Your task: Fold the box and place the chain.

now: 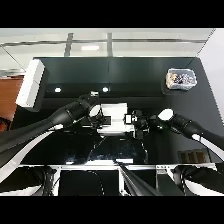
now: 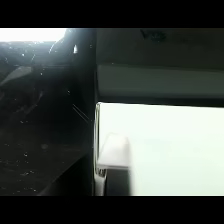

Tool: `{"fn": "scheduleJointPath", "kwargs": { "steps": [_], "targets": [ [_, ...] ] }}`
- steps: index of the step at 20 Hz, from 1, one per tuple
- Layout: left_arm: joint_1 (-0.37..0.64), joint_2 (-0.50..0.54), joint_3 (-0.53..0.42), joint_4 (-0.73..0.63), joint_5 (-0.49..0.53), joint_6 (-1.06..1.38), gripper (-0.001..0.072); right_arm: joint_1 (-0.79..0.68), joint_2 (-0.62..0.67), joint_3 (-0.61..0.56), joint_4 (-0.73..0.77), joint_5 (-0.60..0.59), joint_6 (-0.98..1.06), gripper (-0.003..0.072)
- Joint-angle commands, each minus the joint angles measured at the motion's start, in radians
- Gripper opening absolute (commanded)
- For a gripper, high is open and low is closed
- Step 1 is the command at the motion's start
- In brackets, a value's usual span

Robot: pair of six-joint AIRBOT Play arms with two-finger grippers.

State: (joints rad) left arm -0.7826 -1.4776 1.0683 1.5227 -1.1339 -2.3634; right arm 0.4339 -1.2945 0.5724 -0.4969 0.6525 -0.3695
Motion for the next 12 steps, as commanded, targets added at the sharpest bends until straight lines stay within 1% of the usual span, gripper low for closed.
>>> {"fn": "scheduleJointPath", "kwargs": {
  "steps": [1,5,9,10,11,12],
  "targets": [
    [0.001,0.000,0.001,0.006,-0.008,0.011,0.0020,0.000,0.012,0.001,-0.014,0.006,0.034,0.0720],
    [0.000,0.000,0.001,0.021,-0.031,0.011,0.0021,-0.001,0.087,0.000,-0.129,0.072,0.053,0.0720],
    [0.000,0.000,0.004,0.018,-0.031,0.033,0.0021,-0.001,0.126,0.000,-0.132,0.069,0.063,0.0720],
    [0.000,0.000,0.004,0.016,-0.030,0.033,0.0021,-0.001,0.126,0.000,-0.132,0.069,0.063,0.0704],
    [0.000,0.000,0.004,0.012,-0.027,0.033,0.0021,-0.001,0.126,0.000,-0.127,0.069,0.063,0.0495],
    [0.000,0.000,0.004,0.012,-0.026,0.033,0.0021,0.000,0.126,0.000,-0.121,0.069,0.063,0.0409]
  ]
}}
